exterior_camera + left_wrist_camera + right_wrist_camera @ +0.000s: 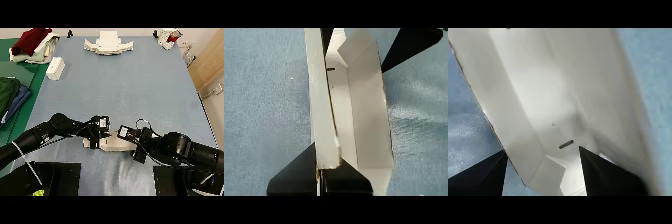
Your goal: Fold the box.
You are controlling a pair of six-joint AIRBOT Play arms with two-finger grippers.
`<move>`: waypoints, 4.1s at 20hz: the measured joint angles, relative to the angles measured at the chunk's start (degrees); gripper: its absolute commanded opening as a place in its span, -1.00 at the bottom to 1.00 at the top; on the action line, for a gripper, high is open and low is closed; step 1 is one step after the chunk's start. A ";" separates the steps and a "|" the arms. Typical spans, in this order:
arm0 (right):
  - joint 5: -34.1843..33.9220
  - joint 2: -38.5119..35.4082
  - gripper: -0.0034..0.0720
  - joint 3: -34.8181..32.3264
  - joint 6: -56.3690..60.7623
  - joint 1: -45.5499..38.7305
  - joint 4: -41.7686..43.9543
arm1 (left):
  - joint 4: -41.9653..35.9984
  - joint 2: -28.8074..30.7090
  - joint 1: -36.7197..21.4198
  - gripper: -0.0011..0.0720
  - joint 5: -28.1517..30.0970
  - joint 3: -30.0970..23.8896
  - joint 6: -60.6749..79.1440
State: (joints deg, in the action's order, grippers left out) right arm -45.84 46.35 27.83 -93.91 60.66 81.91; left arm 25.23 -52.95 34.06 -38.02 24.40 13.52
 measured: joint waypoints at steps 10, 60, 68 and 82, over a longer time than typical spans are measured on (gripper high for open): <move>-1.97 -1.79 0.90 0.15 7.69 0.00 -1.79 | 0.04 0.00 0.00 -0.94 -0.15 0.00 0.20; -7.74 9.22 1.00 -0.26 -75.56 -35.87 47.69 | 0.02 0.00 0.00 -0.94 -0.07 0.00 0.13; -9.55 9.94 1.00 -0.26 -77.81 -36.39 48.22 | 0.02 0.00 0.00 -0.94 -0.09 0.00 0.13; -2.43 9.73 1.00 -3.50 -78.03 -32.52 47.60 | 0.00 0.00 0.00 -0.94 -0.04 0.00 0.15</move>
State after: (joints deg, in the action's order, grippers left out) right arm -48.27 56.07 24.34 -171.94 28.14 129.51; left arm 25.23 -52.95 34.06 -38.06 24.40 13.67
